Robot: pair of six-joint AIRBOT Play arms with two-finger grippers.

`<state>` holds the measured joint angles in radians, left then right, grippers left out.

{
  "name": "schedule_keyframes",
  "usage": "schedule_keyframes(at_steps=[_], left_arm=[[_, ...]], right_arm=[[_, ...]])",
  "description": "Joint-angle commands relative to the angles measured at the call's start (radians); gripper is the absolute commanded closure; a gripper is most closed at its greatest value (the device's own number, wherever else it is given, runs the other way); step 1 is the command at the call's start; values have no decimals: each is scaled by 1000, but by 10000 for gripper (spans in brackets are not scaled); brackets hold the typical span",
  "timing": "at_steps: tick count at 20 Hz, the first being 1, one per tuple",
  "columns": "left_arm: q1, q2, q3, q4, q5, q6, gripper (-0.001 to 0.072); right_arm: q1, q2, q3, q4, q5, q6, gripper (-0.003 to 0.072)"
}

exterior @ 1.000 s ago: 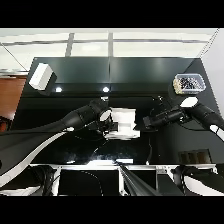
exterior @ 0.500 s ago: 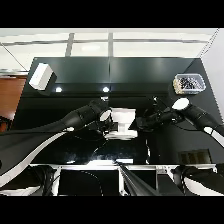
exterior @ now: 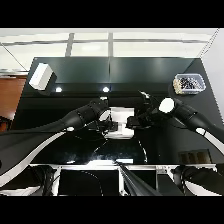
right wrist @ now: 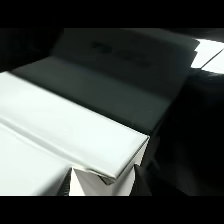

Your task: Fold the box and place the chain.

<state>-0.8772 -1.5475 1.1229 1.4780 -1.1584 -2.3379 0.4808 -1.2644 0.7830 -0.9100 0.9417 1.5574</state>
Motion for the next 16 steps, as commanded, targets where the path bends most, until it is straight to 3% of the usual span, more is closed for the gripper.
schedule_keyframes(at_steps=[1, 5, 10, 11, 12, 16], left_arm=[[0, 0, 0, -2, 2, 0, 685], [0, 0, 0, -2, 2, 0, 685], [0, 0, 0, -2, 1, 0, 685], [0, 0, 0, -2, 2, 0, 685], [0, 0, 0, -2, 1, 0, 685], [0, 0, 0, -2, 1, 0, 685]], right_arm=[[88, -3, 51, -197, 3, 222, 253], [166, -26, 82, -388, 75, 406, 253], [232, -87, 134, -464, 131, 519, 253], [232, -90, 138, -462, 131, 536, 265], [232, -90, 139, -462, 131, 541, 369], [232, -93, 139, -461, 132, 579, 369]])
